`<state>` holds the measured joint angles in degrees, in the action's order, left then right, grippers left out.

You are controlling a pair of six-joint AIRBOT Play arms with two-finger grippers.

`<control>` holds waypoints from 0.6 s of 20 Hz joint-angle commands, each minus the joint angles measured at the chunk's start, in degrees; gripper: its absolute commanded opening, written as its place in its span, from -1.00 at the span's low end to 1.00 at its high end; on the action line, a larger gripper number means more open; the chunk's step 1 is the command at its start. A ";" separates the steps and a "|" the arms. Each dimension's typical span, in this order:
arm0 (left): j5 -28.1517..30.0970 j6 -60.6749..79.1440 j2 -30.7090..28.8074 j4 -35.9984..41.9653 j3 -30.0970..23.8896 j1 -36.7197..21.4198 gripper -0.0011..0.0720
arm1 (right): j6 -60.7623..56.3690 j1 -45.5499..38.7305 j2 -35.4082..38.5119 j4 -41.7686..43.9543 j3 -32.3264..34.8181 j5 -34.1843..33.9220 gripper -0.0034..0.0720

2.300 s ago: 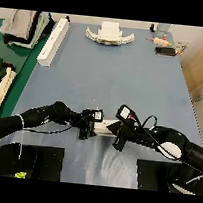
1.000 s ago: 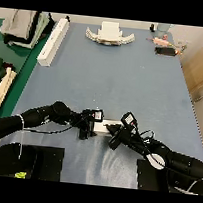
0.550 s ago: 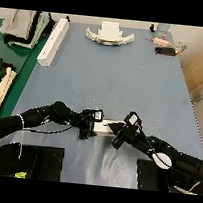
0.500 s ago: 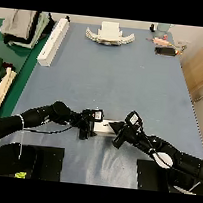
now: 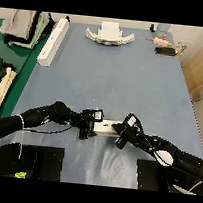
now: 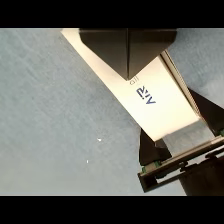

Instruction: Fold the box.

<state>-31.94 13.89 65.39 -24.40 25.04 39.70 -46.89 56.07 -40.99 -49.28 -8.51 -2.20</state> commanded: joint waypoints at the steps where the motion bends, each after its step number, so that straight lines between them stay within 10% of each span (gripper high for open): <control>1: 0.02 0.02 -0.02 -0.02 0.02 -0.04 0.15 | 0.39 0.04 -0.48 0.28 0.87 0.96 -0.90; 12: 0.00 0.02 -0.02 -0.04 0.02 -0.04 0.15 | -0.17 0.04 -0.98 0.74 2.49 1.62 -0.90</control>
<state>-31.94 13.89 65.39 -24.45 25.04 39.70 -46.89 56.07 -41.69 -48.66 -6.24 -2.15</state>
